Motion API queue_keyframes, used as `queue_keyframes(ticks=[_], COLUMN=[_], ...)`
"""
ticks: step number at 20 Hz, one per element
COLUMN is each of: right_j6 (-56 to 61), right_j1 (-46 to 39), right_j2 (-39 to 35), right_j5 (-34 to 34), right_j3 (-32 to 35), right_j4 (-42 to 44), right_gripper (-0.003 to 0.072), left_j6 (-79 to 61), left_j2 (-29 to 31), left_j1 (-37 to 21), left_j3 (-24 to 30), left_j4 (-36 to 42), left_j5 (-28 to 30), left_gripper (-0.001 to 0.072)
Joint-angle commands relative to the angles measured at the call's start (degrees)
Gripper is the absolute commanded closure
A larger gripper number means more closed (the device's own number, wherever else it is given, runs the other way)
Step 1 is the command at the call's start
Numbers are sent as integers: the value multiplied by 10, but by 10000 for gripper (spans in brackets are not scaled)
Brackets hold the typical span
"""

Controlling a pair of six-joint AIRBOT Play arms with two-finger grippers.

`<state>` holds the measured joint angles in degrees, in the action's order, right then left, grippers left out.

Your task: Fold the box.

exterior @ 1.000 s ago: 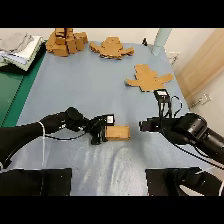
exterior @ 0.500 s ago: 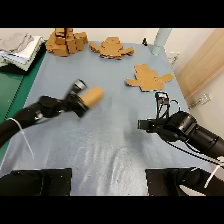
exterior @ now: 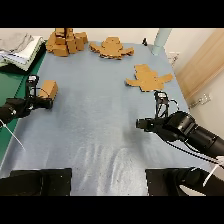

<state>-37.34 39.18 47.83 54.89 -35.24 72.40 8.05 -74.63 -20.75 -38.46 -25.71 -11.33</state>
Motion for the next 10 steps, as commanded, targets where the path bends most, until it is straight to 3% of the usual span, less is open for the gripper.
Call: queue_keyframes(ticks=[1,10], right_j6=[1,1], right_j1=[0,0], right_j2=[0,0], right_j5=[-5,-5], right_j3=[0,0], right_j4=[5,5], right_gripper=[665,665], left_j6=[8,8], left_j2=[-28,-28], left_j1=[-18,-18], left_j3=[-1,-2], left_j4=[-1,0], left_j5=[-10,-12], left_gripper=[300,300])
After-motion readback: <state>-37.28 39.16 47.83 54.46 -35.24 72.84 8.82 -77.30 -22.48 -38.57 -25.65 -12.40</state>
